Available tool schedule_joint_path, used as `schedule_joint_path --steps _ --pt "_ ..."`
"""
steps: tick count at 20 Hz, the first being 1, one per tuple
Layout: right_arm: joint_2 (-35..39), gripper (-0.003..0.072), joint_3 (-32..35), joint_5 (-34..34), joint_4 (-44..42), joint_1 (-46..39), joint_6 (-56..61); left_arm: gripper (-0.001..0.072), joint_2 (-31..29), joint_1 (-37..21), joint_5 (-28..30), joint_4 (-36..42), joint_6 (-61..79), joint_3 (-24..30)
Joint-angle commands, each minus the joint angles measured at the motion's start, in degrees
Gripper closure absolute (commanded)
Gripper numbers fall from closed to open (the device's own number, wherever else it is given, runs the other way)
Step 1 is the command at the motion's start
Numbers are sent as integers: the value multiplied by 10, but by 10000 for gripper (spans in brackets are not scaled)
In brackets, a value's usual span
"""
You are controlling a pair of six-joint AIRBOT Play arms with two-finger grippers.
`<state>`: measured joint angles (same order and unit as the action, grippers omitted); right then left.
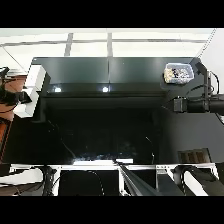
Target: Fold the box and place the chain.
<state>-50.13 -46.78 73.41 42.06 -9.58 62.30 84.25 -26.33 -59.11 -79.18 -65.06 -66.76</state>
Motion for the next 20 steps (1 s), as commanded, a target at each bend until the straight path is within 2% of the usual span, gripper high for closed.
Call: schedule_joint_path --steps 1,2,3,5,7,10,11,12,13,14,16,17,19,20 --pt "0 668 0 -5 0 0 3 374 43 13 11 2 -1 -44" --pt "0 668 0 -6 0 0 3 323 52 14 15 2 -13 -55" --pt "0 668 0 -6 0 0 3 228 57 14 25 2 -32 -64" --pt "0 668 0 -6 0 0 3 -11 57 18 29 2 -44 -81" --pt "0 668 1 -6 0 0 3 -11 56 26 -8 -2 -44 -116" --pt "0 668 6 -21 0 4 3 1 56 46 -110 7 -89 -210" --pt "0 668 10 -38 2 12 2 156 54 54 -139 18 -125 -239" --pt "0 668 17 -67 2 24 2 547 49 63 -166 54 -159 -260" --pt "0 668 25 -99 3 40 -2 685 40 74 -186 112 -163 -267" --pt "0 668 37 -137 3 57 -20 686 26 90 -201 158 -156 -263" --pt "0 668 66 -217 31 89 -37 687 -22 148 -186 163 -145 -221" --pt "0 668 84 -265 59 102 -36 687 -58 186 -155 139 -133 -173" --pt "0 668 122 -358 100 111 -36 686 -143 260 -43 89 -127 -34" --pt "0 668 135 -381 117 110 -36 685 -182 286 16 78 -127 36"
